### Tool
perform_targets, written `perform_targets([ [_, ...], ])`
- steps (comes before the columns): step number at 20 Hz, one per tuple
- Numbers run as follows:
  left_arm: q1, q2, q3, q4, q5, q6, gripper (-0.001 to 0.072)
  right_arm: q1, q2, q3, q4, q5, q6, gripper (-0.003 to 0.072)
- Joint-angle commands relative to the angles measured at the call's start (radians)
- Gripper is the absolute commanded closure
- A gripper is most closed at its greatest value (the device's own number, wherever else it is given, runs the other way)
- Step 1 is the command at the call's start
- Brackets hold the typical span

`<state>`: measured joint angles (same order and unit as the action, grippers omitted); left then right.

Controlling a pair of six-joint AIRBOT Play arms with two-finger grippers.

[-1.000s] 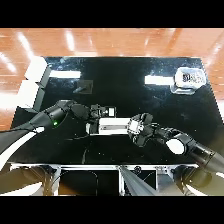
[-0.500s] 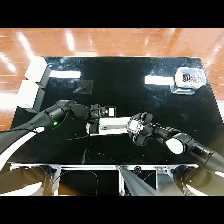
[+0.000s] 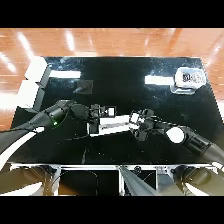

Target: Fold the box and place the chain.

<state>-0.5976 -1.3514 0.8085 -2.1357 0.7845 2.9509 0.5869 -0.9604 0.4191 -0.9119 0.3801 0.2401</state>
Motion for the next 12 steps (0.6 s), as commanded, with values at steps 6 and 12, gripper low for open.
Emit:
perform_targets([
  [6, 0.0, 0.0, 0.003, 0.01, -0.011, 0.053, 0.0689, -0.015, -0.035, 0.017, 0.215, 0.064, -0.351, 0.0014],
  [12, 0.0, 0.0, 0.003, 0.055, 0.003, 0.047, 0.0689, -0.015, -0.052, 0.017, 0.383, 0.23, -0.533, 0.0015],
])
